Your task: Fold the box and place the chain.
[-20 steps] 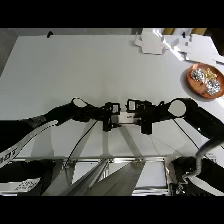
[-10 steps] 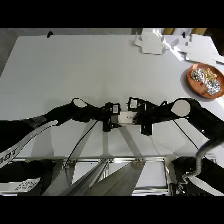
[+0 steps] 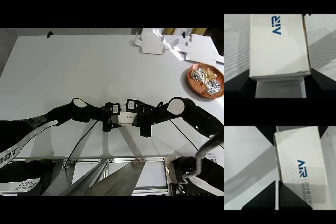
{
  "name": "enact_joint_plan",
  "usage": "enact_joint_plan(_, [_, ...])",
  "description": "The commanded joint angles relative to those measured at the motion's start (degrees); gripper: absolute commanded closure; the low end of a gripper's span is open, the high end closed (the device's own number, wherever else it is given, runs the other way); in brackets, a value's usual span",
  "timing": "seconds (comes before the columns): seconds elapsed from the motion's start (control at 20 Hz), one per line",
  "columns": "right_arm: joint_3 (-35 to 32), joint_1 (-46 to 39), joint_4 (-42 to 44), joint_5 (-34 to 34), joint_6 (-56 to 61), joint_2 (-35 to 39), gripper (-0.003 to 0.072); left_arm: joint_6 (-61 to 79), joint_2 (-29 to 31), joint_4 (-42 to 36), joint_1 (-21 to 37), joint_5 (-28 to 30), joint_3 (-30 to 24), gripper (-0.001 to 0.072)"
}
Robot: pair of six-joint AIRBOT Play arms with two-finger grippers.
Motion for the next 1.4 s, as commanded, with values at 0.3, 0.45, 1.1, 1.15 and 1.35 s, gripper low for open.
enact_joint_plan(0.3, [-0.04, 0.02, 5.42, 1.75, -0.70, 0.17, 0.0670, 0.00, 0.02, 0.00, 0.04, 0.02, 0.00, 0.0499])
enact_joint_plan(0.45, [-0.04, -0.04, 9.40, -0.63, -3.85, 3.82, 0.0670, 0.00, 0.02, 0.00, 0.04, 0.02, 0.00, 0.0499])
enact_joint_plan(1.1, [-0.04, -0.02, -1.75, -3.98, 4.37, -0.28, 0.0670, 0.00, 0.02, 0.00, 0.04, 0.02, 0.00, 0.0499])
enact_joint_plan(1.15, [-0.04, -0.02, -1.75, -4.24, 4.35, -0.31, 0.0670, 0.00, 0.02, 0.00, 0.04, 0.02, 0.00, 0.0499])
enact_joint_plan(1.35, [-0.07, -0.02, -1.81, -4.42, 4.37, -0.31, 0.0670, 0.00, 0.02, 0.00, 0.04, 0.02, 0.00, 0.0499])
